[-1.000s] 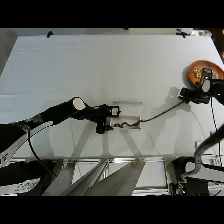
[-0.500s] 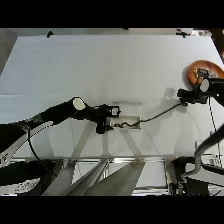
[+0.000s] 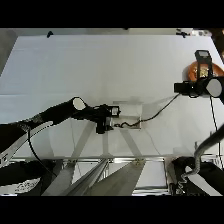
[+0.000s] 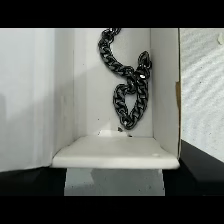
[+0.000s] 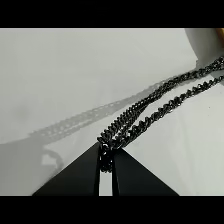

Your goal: Fold the box and place the chain.

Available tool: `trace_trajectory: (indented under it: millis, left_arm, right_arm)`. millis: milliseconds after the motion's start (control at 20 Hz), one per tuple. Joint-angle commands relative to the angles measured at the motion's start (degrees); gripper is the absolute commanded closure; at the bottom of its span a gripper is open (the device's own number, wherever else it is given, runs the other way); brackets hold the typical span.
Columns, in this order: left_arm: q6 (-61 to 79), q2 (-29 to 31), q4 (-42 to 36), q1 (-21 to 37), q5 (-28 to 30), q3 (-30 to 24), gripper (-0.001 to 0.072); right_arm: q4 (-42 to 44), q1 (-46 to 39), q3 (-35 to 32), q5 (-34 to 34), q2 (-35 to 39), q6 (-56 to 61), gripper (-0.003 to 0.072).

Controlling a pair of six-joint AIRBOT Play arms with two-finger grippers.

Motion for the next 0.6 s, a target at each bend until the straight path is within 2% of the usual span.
trace_trajectory:
  millis: [0, 200, 550]
  left_arm:
    - [0.0, 0.02, 0.02, 0.0, 0.02, 0.02, 0.0362]
    - [0.0, 0.02, 0.02, 0.0, 0.02, 0.02, 0.0362]
    - [0.0, 0.02, 0.02, 0.0, 0.02, 0.02, 0.0362]
  right_arm:
    - [0.13, 9.62, 0.02, 3.87, 8.68, 0.11, 0.0667]
    - [0.07, 20.74, 0.02, 8.15, 11.15, 5.01, 0.0667]
    - [0.04, 34.91, 0.02, 9.09, 11.15, 12.02, 0.0667]
